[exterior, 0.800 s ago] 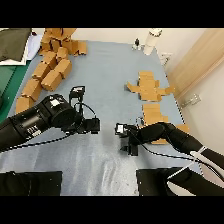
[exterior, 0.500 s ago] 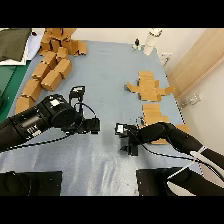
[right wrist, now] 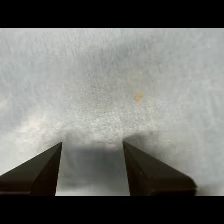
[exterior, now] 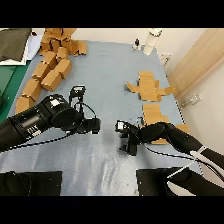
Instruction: Fold the box.
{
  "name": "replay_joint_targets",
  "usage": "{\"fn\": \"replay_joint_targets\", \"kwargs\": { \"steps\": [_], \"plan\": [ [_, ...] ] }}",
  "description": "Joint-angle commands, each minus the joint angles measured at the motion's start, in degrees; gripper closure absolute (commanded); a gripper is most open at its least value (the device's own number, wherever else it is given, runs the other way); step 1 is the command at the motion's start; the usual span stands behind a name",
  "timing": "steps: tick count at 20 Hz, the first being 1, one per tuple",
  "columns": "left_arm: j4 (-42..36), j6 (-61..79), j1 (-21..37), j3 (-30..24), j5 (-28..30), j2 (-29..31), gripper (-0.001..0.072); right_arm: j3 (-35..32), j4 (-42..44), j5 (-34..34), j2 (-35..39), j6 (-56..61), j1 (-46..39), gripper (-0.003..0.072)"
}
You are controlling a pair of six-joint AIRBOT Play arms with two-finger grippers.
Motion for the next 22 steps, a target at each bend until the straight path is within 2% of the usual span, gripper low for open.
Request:
{"fn": "replay_joint_targets", "kwargs": {
  "steps": [1, 5, 7, 13, 17, 19, 22],
  "plan": [
    [0.0, 0.0, 0.1, 0.0, 4.3, 0.0, 0.0024, 0.0, 1.5, -3.1, -0.1, 20.2, 0.2, 0.0122],
    [0.1, 0.0, 0.1, 0.0, 8.1, 0.0, 0.0024, 0.0, 1.5, -4.3, -0.1, 65.4, 0.2, 0.0122],
    [0.0, 0.0, 0.1, 0.0, 11.0, 0.0, 0.0024, 0.0, 1.5, -4.4, -0.1, 75.7, 0.2, 0.0122],
    [0.0, 0.0, 0.1, 0.0, 16.8, 0.0, 0.0024, 0.0, 2.0, -5.1, -0.1, 76.1, 0.2, 0.0123],
    [0.0, 0.0, 0.1, 0.0, 19.0, 0.0, 0.0024, 1.9, 6.7, -3.2, -0.1, 76.0, 0.2, 0.0123],
    [0.0, 0.0, 0.1, 0.0, 19.1, 0.0, 0.0025, 7.3, 9.2, -3.9, -0.1, 75.2, 0.2, 0.0123],
    [0.0, 0.1, 0.1, 0.0, 18.8, 0.0, 0.0024, 18.5, 8.5, -5.0, -0.1, 74.9, 0.2, 0.0115]
  ]
}}
